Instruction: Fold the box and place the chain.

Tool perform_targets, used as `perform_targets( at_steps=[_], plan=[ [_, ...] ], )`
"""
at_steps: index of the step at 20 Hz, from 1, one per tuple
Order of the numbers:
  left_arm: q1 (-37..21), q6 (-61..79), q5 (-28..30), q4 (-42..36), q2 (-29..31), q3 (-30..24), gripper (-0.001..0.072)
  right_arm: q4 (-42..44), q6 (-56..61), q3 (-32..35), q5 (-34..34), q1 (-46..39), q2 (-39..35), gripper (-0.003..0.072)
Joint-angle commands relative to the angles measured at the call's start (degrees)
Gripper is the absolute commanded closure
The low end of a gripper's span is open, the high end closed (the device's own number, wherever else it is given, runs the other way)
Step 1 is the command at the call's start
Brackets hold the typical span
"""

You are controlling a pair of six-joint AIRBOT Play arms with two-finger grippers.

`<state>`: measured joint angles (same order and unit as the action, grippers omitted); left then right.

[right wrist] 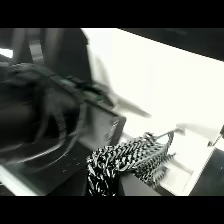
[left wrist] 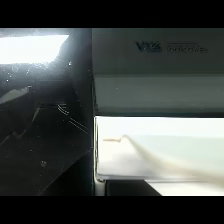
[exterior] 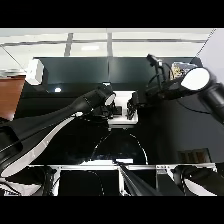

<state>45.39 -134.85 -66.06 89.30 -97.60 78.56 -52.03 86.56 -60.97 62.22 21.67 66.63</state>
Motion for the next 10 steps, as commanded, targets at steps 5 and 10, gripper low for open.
perform_targets(
  at_steps=[5,10],
  plan=[
    [0.0,0.0,0.0,0.0,0.0,0.0,0.0683,-3.7,0.9,2.1,-4.2,1.2,4.1,0.0313],
    [0.0,0.0,0.1,0.0,0.0,0.0,0.0683,-6.2,0.8,2.0,-0.2,-2.4,1.2,0.0321]
  ],
)
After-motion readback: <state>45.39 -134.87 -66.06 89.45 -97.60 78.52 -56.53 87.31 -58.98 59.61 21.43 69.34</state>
